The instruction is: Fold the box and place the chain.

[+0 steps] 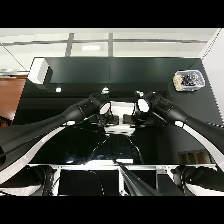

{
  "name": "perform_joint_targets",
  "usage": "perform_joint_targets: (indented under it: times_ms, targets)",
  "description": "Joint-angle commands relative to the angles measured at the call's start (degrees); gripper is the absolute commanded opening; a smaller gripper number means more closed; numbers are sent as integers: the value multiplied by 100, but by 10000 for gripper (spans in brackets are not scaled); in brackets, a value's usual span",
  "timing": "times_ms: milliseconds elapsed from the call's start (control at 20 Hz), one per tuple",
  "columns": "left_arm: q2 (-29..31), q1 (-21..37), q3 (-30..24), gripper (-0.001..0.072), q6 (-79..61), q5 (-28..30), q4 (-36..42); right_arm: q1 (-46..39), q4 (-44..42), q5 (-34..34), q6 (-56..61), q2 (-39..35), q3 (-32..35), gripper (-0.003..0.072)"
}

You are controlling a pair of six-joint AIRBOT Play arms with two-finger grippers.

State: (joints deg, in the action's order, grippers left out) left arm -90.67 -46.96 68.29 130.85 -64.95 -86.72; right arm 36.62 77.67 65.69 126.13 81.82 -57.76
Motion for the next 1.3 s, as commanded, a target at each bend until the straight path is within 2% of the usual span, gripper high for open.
perform_joint_targets:
  times_ms: [0, 450, 500, 550, 600, 750, 800, 850, 900, 1000, 1100, 1250]
  targets:
    - [-2, -4, 0, 24, -9, -9, 22, 2, -109, -33, 31, 0, -7, 148]
    - [-2, -4, 0, 25, -9, -9, 22, 2, -59, -26, 15, 120, -4, 137]
    - [-2, -4, 0, 25, -9, -9, 22, 2, -59, -46, 15, 120, -4, 53]
    - [-2, -4, 0, 24, -9, -9, 26, 4, -57, -72, 15, 122, -4, 46]
    - [-2, -4, 0, 25, -9, -9, 28, 7, -68, -76, 15, 122, -4, 8]
    - [-2, -7, 0, 25, -9, -11, 24, 17, -55, -76, 11, 122, -7, 9]
    - [-2, -7, 0, 25, -9, -11, 20, 13, -55, -76, 11, 116, -7, 21]
    - [-2, -4, 0, 25, -9, -9, 20, -11, -46, -96, -11, 101, -7, 208]
    - [-2, -4, 0, 25, -9, -9, 15, -33, -46, -92, -153, 70, -7, 295]
    - [-2, -2, 0, 25, -9, -7, 20, -57, 94, -107, -975, -48, -17, 295]
    - [-2, -4, 0, 25, -7, -9, 20, -55, 435, 162, -1504, -345, -46, 295]
    - [-2, -2, 0, 25, -7, -9, 17, -57, 807, 201, -2017, -1351, -48, 295]
